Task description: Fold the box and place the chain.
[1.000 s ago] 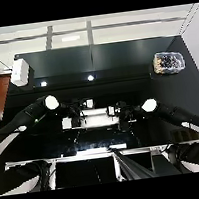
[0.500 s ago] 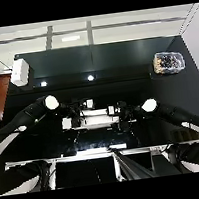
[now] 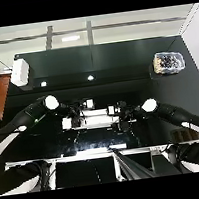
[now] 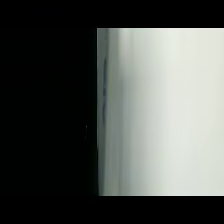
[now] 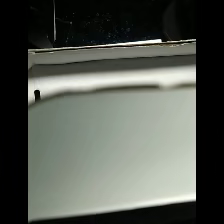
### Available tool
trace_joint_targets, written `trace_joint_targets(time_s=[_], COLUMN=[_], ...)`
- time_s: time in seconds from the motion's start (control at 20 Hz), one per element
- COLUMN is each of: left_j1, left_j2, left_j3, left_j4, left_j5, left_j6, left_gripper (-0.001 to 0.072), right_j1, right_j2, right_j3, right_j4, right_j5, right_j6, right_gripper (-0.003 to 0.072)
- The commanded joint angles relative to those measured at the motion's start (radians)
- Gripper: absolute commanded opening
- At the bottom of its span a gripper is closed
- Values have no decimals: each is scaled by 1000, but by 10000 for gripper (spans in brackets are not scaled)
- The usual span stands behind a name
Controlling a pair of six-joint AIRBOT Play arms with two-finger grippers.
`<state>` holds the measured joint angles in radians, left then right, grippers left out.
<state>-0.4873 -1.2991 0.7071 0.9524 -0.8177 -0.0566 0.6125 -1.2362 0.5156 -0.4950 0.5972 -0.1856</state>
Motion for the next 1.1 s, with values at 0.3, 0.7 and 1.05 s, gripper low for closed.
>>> trace_joint_targets(time_s=[0.3,0.7,1.05], left_j1=[1,97,295], left_j2=[3,170,403], left_j3=[13,18,17], left_j4=[1,51,114], left_j5=[-6,-145,-468], left_j6=[-56,-122,-532], left_gripper=[310,640,27], right_j1=[0,0,0], right_j2=[-1,-1,-1], right_j3=[1,1,1], right_j4=[0,-1,-3], right_j5=[0,0,1], right_j6=[0,0,0], right_gripper=[409,409,409])
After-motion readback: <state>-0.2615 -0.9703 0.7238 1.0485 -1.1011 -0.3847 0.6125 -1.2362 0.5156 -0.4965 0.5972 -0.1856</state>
